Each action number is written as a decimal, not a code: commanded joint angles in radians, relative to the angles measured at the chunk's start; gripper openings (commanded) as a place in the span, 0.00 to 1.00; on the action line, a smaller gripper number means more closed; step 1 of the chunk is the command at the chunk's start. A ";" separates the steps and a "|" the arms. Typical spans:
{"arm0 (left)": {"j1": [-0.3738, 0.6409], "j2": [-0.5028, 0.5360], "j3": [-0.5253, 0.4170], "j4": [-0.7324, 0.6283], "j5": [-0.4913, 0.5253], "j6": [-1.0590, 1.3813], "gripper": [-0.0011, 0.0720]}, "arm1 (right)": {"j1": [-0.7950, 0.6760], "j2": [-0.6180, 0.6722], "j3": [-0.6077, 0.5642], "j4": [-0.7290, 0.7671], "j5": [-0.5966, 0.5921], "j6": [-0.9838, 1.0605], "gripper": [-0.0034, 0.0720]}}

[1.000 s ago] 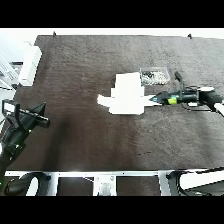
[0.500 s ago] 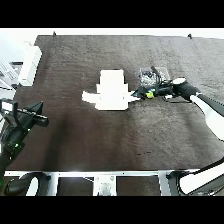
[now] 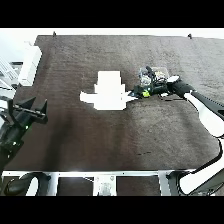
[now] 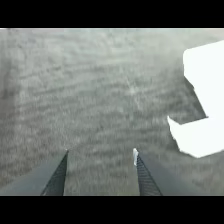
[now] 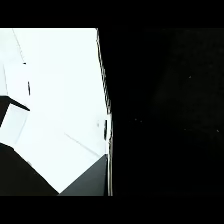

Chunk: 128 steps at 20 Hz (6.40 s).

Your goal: Fold the box and place the chain.

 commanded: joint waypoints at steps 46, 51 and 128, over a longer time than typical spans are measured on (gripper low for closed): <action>-0.320 -1.741 1.730 0.588 -0.864 -0.874 0.83 | 0.001 -0.001 0.000 -0.021 -0.022 0.000 0.05; -0.320 -1.760 1.730 0.534 -0.846 -0.854 0.83 | 0.001 -0.001 0.000 -0.021 -0.022 0.001 0.05; -0.369 -1.631 1.290 0.153 -0.779 0.312 0.04 | -0.105 0.238 -0.243 0.415 -0.159 -0.579 0.51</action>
